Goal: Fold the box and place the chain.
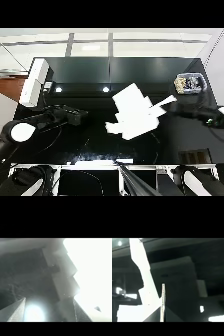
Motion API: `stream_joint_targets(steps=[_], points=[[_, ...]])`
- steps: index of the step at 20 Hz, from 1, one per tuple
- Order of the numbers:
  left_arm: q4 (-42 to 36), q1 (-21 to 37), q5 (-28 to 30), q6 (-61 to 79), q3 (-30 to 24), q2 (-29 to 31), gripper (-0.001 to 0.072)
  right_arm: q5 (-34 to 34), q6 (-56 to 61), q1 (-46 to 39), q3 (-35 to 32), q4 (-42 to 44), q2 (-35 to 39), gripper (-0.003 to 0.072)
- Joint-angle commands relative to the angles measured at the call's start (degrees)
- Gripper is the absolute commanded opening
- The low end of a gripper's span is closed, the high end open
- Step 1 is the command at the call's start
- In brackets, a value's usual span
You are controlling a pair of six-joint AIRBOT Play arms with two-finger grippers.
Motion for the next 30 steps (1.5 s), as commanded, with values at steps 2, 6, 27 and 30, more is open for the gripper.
stream_joint_targets(steps=[2,6,27,30], points=[[-14.58,-0.55,1.2,0.09,0.02,-8.55,0.0711,-16.63,-1.92,18.05,-9.18,4.39,6.01,0.0041],[-27.8,4.79,-9.84,6.21,0.07,-16.63,0.0711,-20.85,-2.08,25.97,-9.66,4.02,6.01,0.0041],[-38.49,8.72,-42.01,55.52,14.27,-49.33,0.0673,-20.94,-2.1,26.73,-9.66,4.0,6.01,0.0041],[-39.56,8.07,-41.72,56.78,14.91,-49.33,0.0597,-21.38,-2.1,26.73,-9.66,3.98,6.01,0.0041]])
